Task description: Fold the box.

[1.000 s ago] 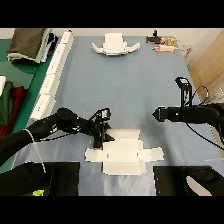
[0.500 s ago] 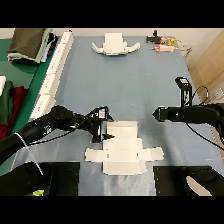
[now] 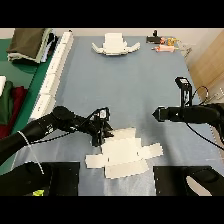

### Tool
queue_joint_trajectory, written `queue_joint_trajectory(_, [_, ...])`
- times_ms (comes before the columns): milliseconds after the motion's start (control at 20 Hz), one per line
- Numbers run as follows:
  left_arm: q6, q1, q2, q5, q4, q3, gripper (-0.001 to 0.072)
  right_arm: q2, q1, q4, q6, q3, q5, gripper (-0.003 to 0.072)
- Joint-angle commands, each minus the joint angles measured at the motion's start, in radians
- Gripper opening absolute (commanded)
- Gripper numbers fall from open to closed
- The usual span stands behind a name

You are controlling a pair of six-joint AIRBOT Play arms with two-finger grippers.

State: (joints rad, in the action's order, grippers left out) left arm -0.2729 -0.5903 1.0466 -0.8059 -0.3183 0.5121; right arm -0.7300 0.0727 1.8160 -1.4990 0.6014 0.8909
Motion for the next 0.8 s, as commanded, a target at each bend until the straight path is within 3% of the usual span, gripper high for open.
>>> queue_joint_trajectory(0, [0.039, 0.0, 0.002, -0.024, -0.019, 0.0, 0.0169, 0.001, 0.001, 0.002, -0.005, 0.0, 0.0, 0.0415])
queue_joint_trajectory(150, [0.039, 0.0, 0.002, -0.073, -0.019, 0.0, 0.0169, 0.001, 0.001, 0.002, -0.012, 0.0, 0.0, 0.0415])
queue_joint_trajectory(750, [0.091, -0.001, 0.002, -0.06, -0.02, 0.0, 0.0177, 0.002, 0.001, 0.017, -0.013, 0.0, 0.0, 0.0415])
